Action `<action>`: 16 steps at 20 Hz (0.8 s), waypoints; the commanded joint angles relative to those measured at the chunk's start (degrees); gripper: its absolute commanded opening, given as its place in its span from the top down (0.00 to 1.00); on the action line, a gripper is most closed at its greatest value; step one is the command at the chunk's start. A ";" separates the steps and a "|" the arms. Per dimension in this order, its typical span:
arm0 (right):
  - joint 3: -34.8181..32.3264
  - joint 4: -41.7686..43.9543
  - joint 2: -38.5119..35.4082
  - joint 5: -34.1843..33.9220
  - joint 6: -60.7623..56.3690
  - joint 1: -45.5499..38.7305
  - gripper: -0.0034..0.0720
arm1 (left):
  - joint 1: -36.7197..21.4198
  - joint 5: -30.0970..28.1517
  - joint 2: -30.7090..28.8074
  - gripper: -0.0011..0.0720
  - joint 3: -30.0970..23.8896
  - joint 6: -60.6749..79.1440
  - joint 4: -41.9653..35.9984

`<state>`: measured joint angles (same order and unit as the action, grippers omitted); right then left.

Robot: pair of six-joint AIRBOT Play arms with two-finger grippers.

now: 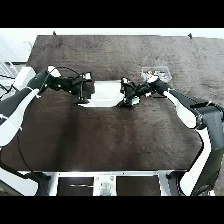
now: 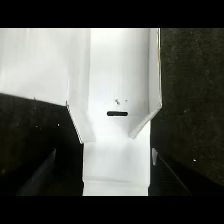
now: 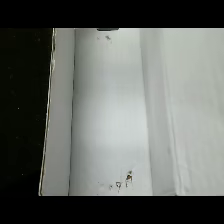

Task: Fold the box and place the chain.

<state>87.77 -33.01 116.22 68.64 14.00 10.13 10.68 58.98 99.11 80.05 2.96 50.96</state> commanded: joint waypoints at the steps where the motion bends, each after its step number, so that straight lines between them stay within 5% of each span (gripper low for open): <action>1: 0.02 0.02 0.00 0.00 -0.02 0.04 0.18 | 1.25 -2.86 0.33 0.00 0.07 0.35 0.85; 11: 0.02 0.02 0.00 0.00 -0.02 0.04 0.18 | 2.49 -4.28 2.93 0.03 0.07 0.74 -0.37; 12: 0.02 0.02 0.00 0.02 -0.02 0.04 0.18 | 2.51 -3.76 2.93 0.13 0.07 0.81 -0.42; 16: 0.02 0.02 0.00 0.00 -0.02 0.04 0.18 | 2.49 -2.86 2.93 0.25 0.04 2.03 -0.48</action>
<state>87.77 -32.99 116.22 68.64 13.98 10.15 13.13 55.31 102.00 80.05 4.23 50.54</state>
